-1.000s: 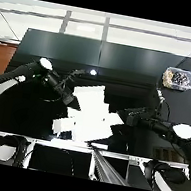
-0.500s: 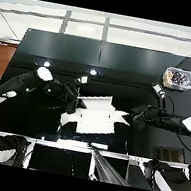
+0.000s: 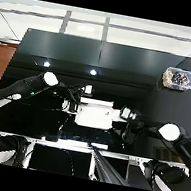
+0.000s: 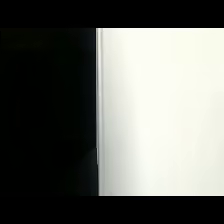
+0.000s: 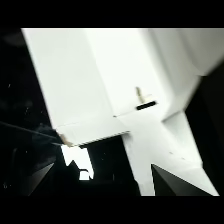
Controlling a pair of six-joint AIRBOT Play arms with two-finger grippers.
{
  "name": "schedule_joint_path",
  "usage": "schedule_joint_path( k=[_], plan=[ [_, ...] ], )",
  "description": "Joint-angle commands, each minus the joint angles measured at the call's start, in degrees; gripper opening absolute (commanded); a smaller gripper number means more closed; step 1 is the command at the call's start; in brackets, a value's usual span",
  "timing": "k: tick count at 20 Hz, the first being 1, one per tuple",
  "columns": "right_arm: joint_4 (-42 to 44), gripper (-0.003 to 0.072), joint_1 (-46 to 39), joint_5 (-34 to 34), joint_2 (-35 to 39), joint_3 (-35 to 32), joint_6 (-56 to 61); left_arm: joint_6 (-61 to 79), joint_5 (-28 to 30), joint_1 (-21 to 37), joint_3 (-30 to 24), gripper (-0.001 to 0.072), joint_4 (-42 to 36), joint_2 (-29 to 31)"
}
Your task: Fold the box and place the chain.
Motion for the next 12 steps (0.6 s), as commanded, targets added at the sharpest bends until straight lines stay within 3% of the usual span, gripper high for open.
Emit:
schedule_joint_path(
  k=[1,4,8,12],
  plan=[
    [-2.5,0.0706,6.0,-5.1,-2.9,-1.4,-4.5,0.6,0.4,-0.2,0.0,0.0029,0.4,-0.1],
    [1.1,0.0706,9.1,-6.3,-6.8,-1.4,-11.5,0.6,0.4,-0.2,0.0,0.0029,0.4,-0.1],
    [8.5,0.0706,12.4,-18.5,-8.9,-1.3,-11.8,0.5,0.2,-0.2,0.0,0.0029,0.1,-0.1],
    [10.1,0.0706,12.4,-16.5,-8.9,0.5,-15.8,0.5,0.1,-0.2,0.0,0.0029,0.1,-0.1]
  ],
)
